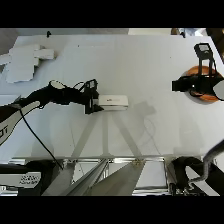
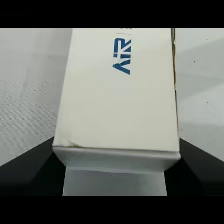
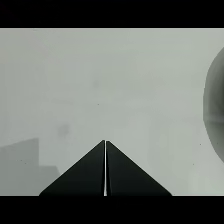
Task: Fold the box and place the chain.
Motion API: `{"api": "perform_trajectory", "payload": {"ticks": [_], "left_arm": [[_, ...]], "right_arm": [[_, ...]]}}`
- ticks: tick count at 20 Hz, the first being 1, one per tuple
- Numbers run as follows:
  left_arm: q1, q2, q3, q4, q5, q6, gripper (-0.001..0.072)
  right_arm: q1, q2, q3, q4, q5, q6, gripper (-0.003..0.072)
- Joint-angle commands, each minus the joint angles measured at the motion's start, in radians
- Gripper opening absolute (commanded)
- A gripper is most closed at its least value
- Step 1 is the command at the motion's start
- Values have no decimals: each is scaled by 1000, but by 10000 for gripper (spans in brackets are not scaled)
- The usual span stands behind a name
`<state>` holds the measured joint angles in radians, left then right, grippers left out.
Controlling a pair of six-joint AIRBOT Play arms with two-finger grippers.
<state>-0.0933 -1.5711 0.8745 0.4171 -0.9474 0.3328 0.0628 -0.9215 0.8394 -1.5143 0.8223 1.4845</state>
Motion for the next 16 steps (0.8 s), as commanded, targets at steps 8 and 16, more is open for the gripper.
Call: {"api": "perform_trajectory", "payload": {"ticks": [8,16], "left_arm": [[9,194,0,27,192,-204,566],[9,45,0,273,181,-290,566]], "right_arm": [[0,1,1,1,0,0,18],[-1,1,1,1,0,0,18]]}}
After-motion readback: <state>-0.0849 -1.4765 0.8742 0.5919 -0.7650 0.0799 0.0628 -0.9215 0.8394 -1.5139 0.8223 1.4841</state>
